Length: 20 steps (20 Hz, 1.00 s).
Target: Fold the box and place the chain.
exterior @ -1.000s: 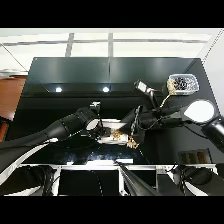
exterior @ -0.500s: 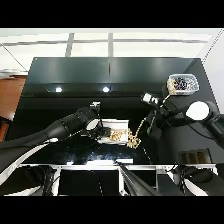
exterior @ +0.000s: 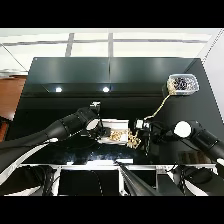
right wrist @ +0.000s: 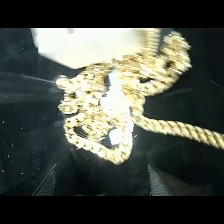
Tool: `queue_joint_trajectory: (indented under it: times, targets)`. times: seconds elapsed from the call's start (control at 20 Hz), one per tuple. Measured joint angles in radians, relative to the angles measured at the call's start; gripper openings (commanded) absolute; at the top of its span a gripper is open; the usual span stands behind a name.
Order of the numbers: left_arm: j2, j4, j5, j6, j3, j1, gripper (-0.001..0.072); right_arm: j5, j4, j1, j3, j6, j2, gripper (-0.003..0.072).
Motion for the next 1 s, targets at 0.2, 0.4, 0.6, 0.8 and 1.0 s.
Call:
queue_joint_trajectory:
  times: [0.2,0.4,0.6,0.8,1.0]
  targets:
    - [0.000,0.000,0.000,0.000,0.000,0.000,0.0033,-0.092,0.026,0.035,-0.020,-0.103,0.000,0.0701]
    - [0.000,0.000,0.000,0.000,0.000,0.000,0.0033,-0.143,0.063,0.045,-0.026,-0.172,-0.008,0.0700]
    - [0.000,0.000,0.000,0.000,0.000,0.000,0.0033,-0.167,0.108,0.048,-0.027,-0.230,-0.031,0.0694]
    - [0.000,0.000,0.000,0.000,0.000,0.000,0.0033,-0.187,0.124,0.049,-0.027,-0.253,-0.060,0.0694]
    - [0.000,0.000,0.000,0.000,0.000,0.000,0.0033,-0.206,0.128,0.049,-0.027,-0.267,-0.080,0.0694]
